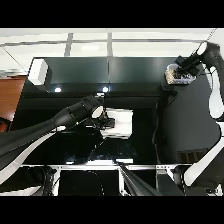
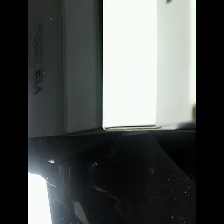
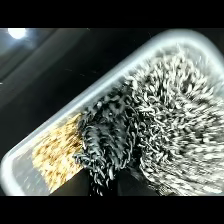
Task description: Fold the box and place the chain.
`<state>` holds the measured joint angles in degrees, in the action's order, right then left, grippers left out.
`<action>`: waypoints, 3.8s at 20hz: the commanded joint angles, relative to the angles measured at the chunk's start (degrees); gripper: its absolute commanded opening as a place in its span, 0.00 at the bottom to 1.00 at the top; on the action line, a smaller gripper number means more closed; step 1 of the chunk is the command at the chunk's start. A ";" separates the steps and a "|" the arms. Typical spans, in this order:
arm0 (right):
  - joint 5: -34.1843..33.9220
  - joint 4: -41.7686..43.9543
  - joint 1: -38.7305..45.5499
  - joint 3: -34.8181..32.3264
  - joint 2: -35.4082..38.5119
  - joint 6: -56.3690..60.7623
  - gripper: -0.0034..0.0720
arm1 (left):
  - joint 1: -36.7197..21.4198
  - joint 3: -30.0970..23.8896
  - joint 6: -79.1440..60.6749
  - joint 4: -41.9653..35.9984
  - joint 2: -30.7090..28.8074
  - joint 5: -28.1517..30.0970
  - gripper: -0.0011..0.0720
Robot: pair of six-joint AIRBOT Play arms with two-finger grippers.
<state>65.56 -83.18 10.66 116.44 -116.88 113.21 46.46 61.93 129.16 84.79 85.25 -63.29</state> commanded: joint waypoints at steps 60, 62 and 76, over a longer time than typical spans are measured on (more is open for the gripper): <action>-2.95 23.71 -24.06 -71.45 58.16 -31.41 0.48 | -0.24 0.02 0.00 0.09 0.02 1.46 0.05; -4.96 24.59 -24.50 -71.45 58.16 -31.41 0.47 | -0.31 -0.02 0.90 1.73 0.02 2.51 0.05; -8.90 24.37 -28.28 -71.47 58.16 -31.41 0.48 | -12.15 -10.91 -6.51 10.36 -22.14 1.60 0.85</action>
<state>56.84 -58.72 -17.52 44.99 -58.76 81.84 40.66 56.49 127.74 94.37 70.19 -63.64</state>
